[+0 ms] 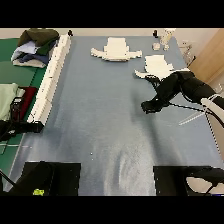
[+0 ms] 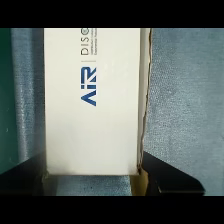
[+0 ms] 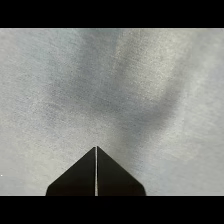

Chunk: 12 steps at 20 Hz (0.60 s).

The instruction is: Fold the box.

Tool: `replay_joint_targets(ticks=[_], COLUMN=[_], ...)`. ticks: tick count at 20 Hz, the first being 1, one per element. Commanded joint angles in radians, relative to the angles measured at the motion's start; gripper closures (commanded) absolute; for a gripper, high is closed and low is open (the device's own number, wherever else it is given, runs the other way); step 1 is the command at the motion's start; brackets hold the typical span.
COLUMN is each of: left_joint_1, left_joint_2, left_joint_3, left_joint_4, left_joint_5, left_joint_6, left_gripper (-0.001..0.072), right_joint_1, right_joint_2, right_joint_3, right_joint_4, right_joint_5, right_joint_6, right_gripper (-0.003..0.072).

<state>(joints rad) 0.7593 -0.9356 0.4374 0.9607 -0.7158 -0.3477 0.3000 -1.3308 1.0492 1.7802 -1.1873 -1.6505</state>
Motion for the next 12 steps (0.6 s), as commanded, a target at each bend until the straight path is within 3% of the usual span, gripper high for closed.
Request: replay_joint_targets(ticks=[1, 3, 4, 5, 9, 12], left_joint_1=[0.001, 0.001, 0.001, 0.001, 0.002, 0.003], left_joint_2=[0.000, 0.000, 0.000, 0.000, 0.009, 0.074], left_joint_3=[0.001, 0.001, 0.001, 0.001, 0.004, 0.045], left_joint_4=[0.000, 0.000, 0.000, 0.000, 0.013, 0.097], left_joint_5=[0.001, 0.002, 0.002, 0.003, -0.010, -0.111], left_joint_6=[-0.001, -0.001, -0.001, -0.009, -0.034, -0.167], left_gripper=[0.0269, 0.0267, 0.0167, 0.0013, 0.0013, 0.0012], right_joint_1=[0.000, 0.000, 0.000, 0.000, 0.000, 0.000], right_joint_2=[-0.001, -0.001, -0.001, -0.001, -0.001, -0.001], right_joint_3=[0.001, 0.001, 0.001, 0.001, 0.001, 0.001], right_joint_4=[0.000, 0.000, 0.000, 0.000, 0.000, 0.000], right_joint_5=[0.000, 0.000, 0.000, 0.000, 0.000, 0.000], right_joint_6=[0.000, 0.000, 0.000, 0.000, 0.000, 0.000], right_gripper=[0.0670, 0.0670, 0.0670, 0.0670, 0.0669, 0.0670])
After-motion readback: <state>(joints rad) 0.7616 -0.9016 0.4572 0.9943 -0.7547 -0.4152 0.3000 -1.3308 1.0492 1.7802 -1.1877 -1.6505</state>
